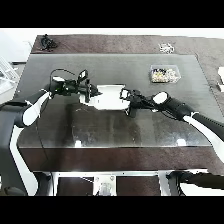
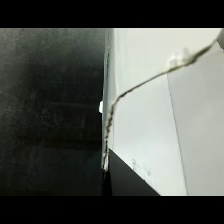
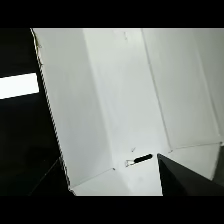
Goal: Fold the box and place the chain.
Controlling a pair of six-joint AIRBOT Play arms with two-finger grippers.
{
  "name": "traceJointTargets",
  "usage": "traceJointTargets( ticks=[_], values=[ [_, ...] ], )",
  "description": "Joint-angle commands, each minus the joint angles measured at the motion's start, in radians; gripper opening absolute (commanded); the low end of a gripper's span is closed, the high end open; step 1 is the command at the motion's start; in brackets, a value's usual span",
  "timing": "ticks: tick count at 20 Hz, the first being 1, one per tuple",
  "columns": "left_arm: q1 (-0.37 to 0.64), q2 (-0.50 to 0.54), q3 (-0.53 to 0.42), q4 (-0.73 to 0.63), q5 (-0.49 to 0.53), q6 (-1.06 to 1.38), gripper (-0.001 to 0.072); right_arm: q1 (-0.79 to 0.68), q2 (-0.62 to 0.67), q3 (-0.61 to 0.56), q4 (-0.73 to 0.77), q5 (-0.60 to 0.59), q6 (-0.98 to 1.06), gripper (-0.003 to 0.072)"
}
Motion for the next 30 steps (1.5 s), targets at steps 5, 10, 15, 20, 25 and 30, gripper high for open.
traceJointTargets(
  ticks=[5,10,15,20,25,30],
  values=[
    [0.0,-0.001,0.0,0.0,0.0,0.0,0.0019,-0.074,-0.006,0.081,0.012,-0.01,-0.058,0.0698],
    [0.0,-0.001,0.0,0.0,0.0,0.0,0.0019,-0.101,-0.084,0.129,0.037,0.105,-0.113,0.0698],
    [0.0,-0.001,0.0,0.0,0.0,0.0,0.0019,-0.155,-0.1,0.147,0.151,0.165,-0.263,0.0698],
    [0.0,-0.001,0.0,0.0,0.0,0.0,0.0019,-0.186,-0.196,0.225,0.154,0.287,-0.27,0.0698],
    [0.0,-0.001,0.0,0.0,0.0,0.0,0.0019,-0.185,-0.275,0.296,0.165,0.37,-0.27,0.0698],
    [0.0,-0.001,0.0,0.0,0.0,0.0,0.0018,-0.185,-0.298,0.324,0.186,0.395,-0.285,0.0698]
  ],
)
